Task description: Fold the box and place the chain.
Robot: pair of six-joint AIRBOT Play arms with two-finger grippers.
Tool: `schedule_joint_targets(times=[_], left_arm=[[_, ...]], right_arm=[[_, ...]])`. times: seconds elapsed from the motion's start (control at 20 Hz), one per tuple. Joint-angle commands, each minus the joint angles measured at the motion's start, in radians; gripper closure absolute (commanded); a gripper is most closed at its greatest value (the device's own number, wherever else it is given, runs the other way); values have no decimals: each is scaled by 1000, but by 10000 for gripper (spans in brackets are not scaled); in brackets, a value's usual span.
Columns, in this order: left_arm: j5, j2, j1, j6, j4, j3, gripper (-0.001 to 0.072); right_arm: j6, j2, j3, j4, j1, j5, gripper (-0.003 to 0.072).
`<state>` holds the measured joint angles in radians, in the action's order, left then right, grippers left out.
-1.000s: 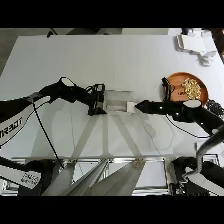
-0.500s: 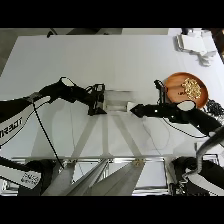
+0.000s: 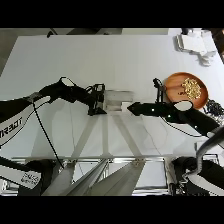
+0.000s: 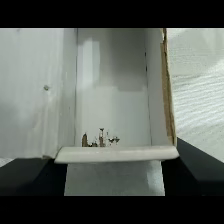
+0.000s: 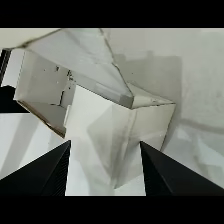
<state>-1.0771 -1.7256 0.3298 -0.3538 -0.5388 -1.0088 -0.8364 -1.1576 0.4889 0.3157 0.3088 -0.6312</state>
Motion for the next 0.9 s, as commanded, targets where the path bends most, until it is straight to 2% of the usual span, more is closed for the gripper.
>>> schedule_joint_targets(times=[0.0,0.15,0.2,0.3,0.65,0.75,0.85], left_arm=[[0,0,0,0,0,0,495],[0,-1,0,0,0,0,495],[0,0,0,0,0,0,495],[0,-1,0,0,0,0,495],[-1,-1,0,0,0,0,495],[0,-1,0,0,0,0,495],[0,-1,0,0,0,0,495]], right_arm=[[-105,-13,32,150,59,76,221],[-360,-23,39,406,85,161,221],[-424,-23,39,444,85,181,221],[-453,-23,39,455,85,200,221],[-454,-23,72,465,85,155,207],[-454,-23,121,517,85,103,192],[-532,-28,181,629,85,31,193]])
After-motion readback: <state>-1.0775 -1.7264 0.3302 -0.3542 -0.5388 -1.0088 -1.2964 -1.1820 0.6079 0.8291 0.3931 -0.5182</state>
